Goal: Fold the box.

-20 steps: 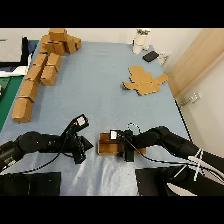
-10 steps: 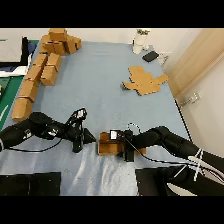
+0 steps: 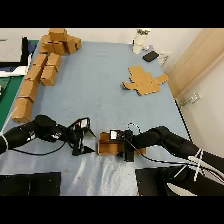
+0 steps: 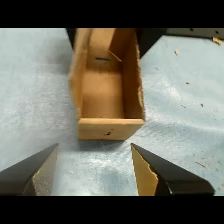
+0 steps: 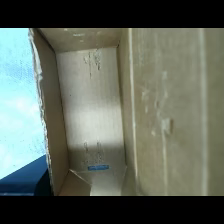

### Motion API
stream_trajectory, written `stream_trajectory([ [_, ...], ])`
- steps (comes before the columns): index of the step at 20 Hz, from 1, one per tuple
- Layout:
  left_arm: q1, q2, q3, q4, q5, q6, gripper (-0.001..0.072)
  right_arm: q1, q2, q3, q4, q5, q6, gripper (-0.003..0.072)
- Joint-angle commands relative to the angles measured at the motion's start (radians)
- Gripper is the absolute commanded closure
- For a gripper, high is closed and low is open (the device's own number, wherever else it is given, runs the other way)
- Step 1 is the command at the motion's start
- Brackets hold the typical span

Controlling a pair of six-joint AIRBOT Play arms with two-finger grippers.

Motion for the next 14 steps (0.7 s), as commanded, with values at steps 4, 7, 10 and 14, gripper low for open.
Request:
stream_trajectory([
  [4,-0.121,0.063,-0.061,-0.015,0.187,0.016,0.0016,0.0,0.0,0.0,0.0,0.0,0.0,0.0146],
  [7,-0.161,0.056,-0.061,-0.015,0.236,0.011,0.0017,0.0,0.0,0.0,0.0,0.0,0.0,0.0146],
  [10,-0.193,0.051,-0.061,-0.016,0.259,0.011,0.0017,0.0,0.0,0.0,0.0,0.0,0.0,0.0146],
  [14,-0.2,0.051,-0.061,-0.017,0.284,0.011,0.0017,0.0,0.0,0.0,0.0,0.0,0.0,0.0146],
])
